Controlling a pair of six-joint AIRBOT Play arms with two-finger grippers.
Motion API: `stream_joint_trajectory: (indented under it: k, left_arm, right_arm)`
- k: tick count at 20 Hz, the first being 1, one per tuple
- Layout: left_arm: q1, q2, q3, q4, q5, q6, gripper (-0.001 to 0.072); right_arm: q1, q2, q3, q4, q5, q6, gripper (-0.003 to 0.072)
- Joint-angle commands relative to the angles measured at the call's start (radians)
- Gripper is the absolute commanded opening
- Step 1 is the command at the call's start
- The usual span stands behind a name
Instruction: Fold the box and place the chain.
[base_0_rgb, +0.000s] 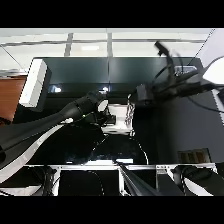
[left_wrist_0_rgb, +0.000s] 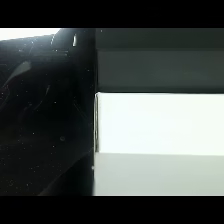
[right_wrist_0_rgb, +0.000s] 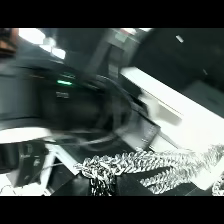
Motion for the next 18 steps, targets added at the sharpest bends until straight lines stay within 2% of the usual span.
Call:
stream_joint_trajectory:
  k: [1, 5, 6, 7, 9, 11, 13, 14, 16, 18]
  left_arm:
    - [0.001, 0.0, 0.0, 0.0, 0.0, 0.001, 0.0028]
    - [0.001, 0.0, 0.0, 0.0, 0.0, 0.001, 0.0028]
    - [0.001, 0.0, 0.0, 0.0, 0.0, 0.0, 0.0027]
    - [0.001, 0.0, 0.0, 0.0, 0.0, 0.0, 0.0028]
    - [0.001, 0.0, 0.0, 0.0, 0.0, 0.001, 0.0028]
    - [0.001, 0.0, 0.0, 0.0, 0.0, 0.0, 0.0027]
    - [0.001, 0.0, 0.0, 0.0, 0.001, 0.0, 0.0028]
    - [0.001, 0.0, 0.0, 0.0, 0.001, 0.0, 0.0028]
    - [0.001, 0.0, 0.0, 0.0, 0.001, 0.0, 0.0028]
    - [0.001, 0.0, 0.0, 0.0, 0.002, 0.0, 0.0028]
  right_arm:
    - [0.04, 0.0, -0.154, 0.0, -0.152, 0.0, 0.0017]
    - [0.098, 0.0, -0.26, 0.001, -0.299, 0.0, 0.0038]
    - [0.103, 0.0, -0.264, 0.001, -0.306, 0.002, 0.025]
    - [0.103, 0.0, -0.264, 0.001, -0.303, 0.0, 0.0429]
    - [0.07, 0.002, -0.259, 0.0, -0.256, -0.006, 0.0446]
    - [-0.014, 0.035, -0.256, -0.006, -0.143, -0.06, 0.0446]
    - [-0.094, 0.097, -0.257, -0.116, -0.03, -0.092, 0.0446]
    - [-0.113, 0.13, -0.258, -0.229, 0.011, -0.097, 0.0445]
    - [-0.116, 0.177, -0.292, -0.388, 0.015, -0.211, 0.0446]
    - [-0.116, 0.183, -0.359, -0.351, -0.032, -0.401, 0.0449]
